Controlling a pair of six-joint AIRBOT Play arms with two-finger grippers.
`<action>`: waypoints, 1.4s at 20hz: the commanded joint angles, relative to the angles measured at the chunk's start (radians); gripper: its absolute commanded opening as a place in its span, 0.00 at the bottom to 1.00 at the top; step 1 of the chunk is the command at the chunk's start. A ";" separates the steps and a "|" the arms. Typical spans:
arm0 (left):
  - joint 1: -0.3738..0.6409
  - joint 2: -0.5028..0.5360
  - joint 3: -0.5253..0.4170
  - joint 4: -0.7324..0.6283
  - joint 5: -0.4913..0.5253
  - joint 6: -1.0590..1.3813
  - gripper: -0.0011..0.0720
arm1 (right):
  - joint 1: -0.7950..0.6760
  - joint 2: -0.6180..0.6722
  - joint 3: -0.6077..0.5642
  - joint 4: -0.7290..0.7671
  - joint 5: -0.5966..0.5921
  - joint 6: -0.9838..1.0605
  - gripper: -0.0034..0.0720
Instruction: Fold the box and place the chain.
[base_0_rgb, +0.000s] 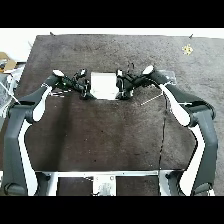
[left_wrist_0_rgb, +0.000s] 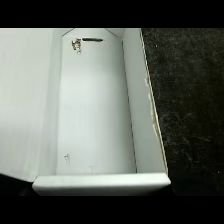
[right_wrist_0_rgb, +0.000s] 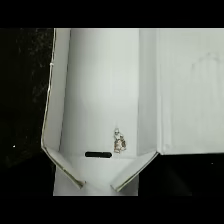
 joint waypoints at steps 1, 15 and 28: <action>0.000 0.000 0.000 0.001 0.003 -0.001 0.65 | 0.001 0.048 0.000 -0.111 0.026 0.079 0.95; 0.000 0.000 0.000 0.001 0.003 -0.001 0.65 | 0.006 0.107 0.000 0.258 -0.090 0.389 0.05; 0.000 0.000 0.000 0.001 0.003 -0.001 0.65 | 0.005 -0.034 0.000 0.226 -0.189 0.301 0.05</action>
